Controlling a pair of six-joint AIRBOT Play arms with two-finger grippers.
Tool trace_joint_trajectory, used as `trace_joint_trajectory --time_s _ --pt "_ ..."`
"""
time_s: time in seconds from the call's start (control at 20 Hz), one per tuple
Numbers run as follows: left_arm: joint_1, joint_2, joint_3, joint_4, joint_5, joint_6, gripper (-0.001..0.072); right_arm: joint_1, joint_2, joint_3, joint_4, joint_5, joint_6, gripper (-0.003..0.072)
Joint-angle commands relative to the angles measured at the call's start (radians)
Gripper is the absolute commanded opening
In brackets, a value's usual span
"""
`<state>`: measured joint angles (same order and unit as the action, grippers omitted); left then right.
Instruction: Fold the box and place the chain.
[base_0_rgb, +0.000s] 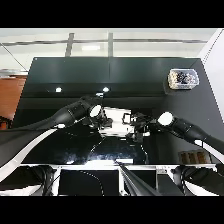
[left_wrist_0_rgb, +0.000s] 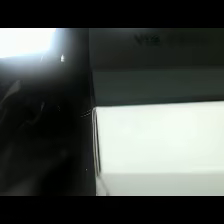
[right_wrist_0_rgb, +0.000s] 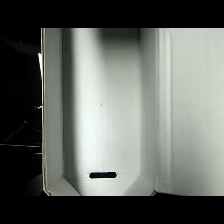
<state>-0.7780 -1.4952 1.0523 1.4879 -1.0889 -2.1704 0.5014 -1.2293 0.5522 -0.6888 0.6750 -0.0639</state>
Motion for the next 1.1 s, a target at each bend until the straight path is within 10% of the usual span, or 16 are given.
trace_joint_trajectory --time_s 0.0,0.2,0.4,0.5,0.6,1.05 --pt "0.0 0.0 0.009 -0.011 -0.016 -0.004 0.0596 0.0 0.0 0.0 0.004 0.001 0.003 0.0467" --pt "0.0 0.0 0.013 -0.004 -0.019 -0.004 0.056 0.0 0.0 0.0 0.004 0.001 0.003 0.0468" --pt "0.0 0.0 0.013 -0.004 -0.011 0.0 0.0033 0.0 0.0 0.0 0.003 -0.001 0.003 0.0468" --pt "0.0 0.0 0.013 -0.004 -0.012 0.002 0.003 0.0 0.0 0.0 0.003 -0.001 0.003 0.0475" --pt "0.0 0.0 0.013 -0.004 -0.013 0.002 0.003 -0.001 0.005 0.0 0.002 0.001 0.009 0.0714" --pt "0.0 0.0 0.013 0.008 -0.038 0.001 0.003 -0.002 0.182 0.0 -0.309 0.098 0.204 0.0712"
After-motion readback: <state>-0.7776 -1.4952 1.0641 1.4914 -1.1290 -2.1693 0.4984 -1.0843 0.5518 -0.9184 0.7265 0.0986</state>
